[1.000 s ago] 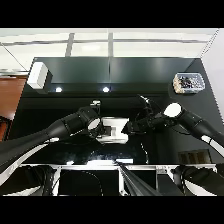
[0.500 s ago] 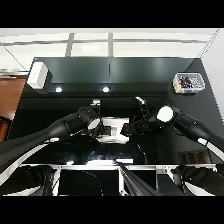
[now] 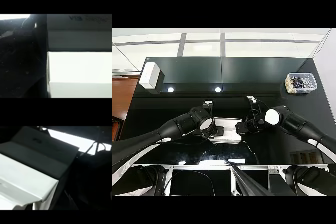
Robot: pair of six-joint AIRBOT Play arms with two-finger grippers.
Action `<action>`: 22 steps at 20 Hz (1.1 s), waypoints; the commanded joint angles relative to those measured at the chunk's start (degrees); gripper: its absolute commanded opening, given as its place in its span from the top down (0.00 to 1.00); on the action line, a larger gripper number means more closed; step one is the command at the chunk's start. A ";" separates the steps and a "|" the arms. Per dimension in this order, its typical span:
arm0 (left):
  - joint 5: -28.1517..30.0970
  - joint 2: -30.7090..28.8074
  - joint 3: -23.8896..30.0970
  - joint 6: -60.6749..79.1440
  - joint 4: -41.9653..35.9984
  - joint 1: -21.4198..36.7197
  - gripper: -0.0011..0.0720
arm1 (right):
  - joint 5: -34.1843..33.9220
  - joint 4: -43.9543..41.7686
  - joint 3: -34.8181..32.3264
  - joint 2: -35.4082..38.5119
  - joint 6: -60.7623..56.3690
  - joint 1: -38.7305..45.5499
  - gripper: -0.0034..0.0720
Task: Fold the box and place the chain.
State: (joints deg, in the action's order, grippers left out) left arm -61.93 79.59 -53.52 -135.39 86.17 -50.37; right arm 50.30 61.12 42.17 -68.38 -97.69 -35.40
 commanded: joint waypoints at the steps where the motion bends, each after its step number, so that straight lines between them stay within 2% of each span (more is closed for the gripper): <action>1: -0.02 0.00 0.00 -0.02 0.09 0.04 0.95 | 0.00 3.63 0.22 -0.13 -3.02 -1.29 0.30; 6: -0.04 0.00 0.00 -0.02 0.09 0.04 0.95 | 0.07 6.51 0.83 -1.49 -5.88 -3.98 0.30; 10: -0.07 0.00 0.00 -0.02 0.09 0.04 0.95 | 2.43 11.21 5.03 -4.09 -13.73 -6.67 0.31; 11: -0.07 0.00 0.00 -0.02 0.07 0.04 0.95 | 4.68 12.74 6.75 -4.87 -16.35 -7.28 0.44; 15: -0.02 0.00 0.00 -0.02 -0.11 0.04 0.95 | 13.46 17.55 12.68 -8.70 -23.12 -9.64 0.45; 17: -0.02 0.00 0.00 -0.02 -0.11 0.04 0.95 | 14.14 17.35 13.42 -9.88 -26.10 -10.03 0.45; 19: -0.02 0.00 0.00 -0.02 -0.11 0.04 0.95 | 14.38 17.09 13.42 -10.75 -28.00 -10.14 0.55; 22: 0.15 0.00 0.00 -0.02 -0.13 0.04 0.95 | 14.27 15.26 13.42 -11.98 -29.57 -10.56 0.55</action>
